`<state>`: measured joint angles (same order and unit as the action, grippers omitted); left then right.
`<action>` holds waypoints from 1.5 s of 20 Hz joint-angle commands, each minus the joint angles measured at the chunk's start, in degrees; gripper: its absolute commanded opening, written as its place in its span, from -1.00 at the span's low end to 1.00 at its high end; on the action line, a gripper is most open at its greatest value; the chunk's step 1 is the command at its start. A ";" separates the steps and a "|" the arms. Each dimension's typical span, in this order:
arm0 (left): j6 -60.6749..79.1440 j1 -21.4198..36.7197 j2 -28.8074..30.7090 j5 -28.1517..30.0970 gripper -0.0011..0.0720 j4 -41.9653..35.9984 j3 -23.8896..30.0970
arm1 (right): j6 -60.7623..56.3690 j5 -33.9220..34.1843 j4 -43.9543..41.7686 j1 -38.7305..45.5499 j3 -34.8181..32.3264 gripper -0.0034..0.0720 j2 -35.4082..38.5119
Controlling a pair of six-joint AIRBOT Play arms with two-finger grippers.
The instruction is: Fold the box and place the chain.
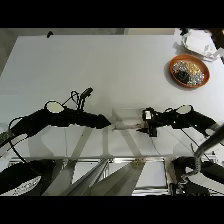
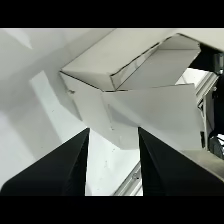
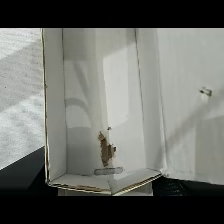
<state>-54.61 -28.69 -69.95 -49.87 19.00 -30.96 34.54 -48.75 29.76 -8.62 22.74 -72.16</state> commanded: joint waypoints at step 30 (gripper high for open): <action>-48.59 -11.82 -6.49 0.35 -0.14 35.50 -16.22 | -0.02 -0.07 -0.02 0.00 0.00 0.30 0.02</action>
